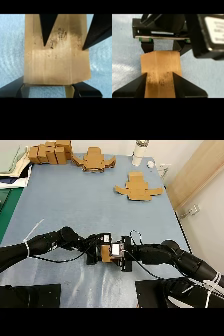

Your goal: Fold the box.

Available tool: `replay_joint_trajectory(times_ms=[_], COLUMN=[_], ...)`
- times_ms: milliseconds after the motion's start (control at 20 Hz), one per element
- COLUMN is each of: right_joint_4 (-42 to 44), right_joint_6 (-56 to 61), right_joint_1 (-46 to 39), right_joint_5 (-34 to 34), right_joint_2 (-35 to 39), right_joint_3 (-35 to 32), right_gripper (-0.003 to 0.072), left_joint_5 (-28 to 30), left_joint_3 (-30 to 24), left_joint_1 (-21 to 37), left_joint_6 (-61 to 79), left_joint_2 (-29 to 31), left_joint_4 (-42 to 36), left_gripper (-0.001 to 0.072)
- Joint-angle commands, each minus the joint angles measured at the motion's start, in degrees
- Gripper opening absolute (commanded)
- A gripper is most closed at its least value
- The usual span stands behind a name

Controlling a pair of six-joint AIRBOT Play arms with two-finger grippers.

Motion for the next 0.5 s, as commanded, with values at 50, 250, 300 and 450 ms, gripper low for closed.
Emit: replay_joint_trajectory(times_ms=[50, 250, 300, 450], right_joint_4=[-0.2, -3.0, -3.5, -5.0], right_joint_6=[-4.7, -6.3, -6.1, -3.2], right_joint_1=[0.2, 2.5, 3.5, 5.2], right_joint_5=[1.1, 2.5, 2.9, 3.3], right_joint_2=[-0.8, -0.9, -0.9, -0.9], right_joint_3=[0.1, 0.0, 0.0, 0.0], right_gripper=[0.0493, 0.0493, 0.0493, 0.0493], left_joint_5=[0.0, 0.0, 0.0, 0.0], left_joint_3=[0.0, 0.0, 0.0, 0.0], left_joint_1=[0.0, 0.0, 0.0, 0.0], left_joint_6=[0.0, 0.0, 0.0, 0.0], left_joint_2=[0.0, 0.0, 0.0, 0.0], left_joint_4=[0.0, 0.0, 0.0, 0.0], left_gripper=[0.0412, 0.0411, 0.0412, 0.0411])
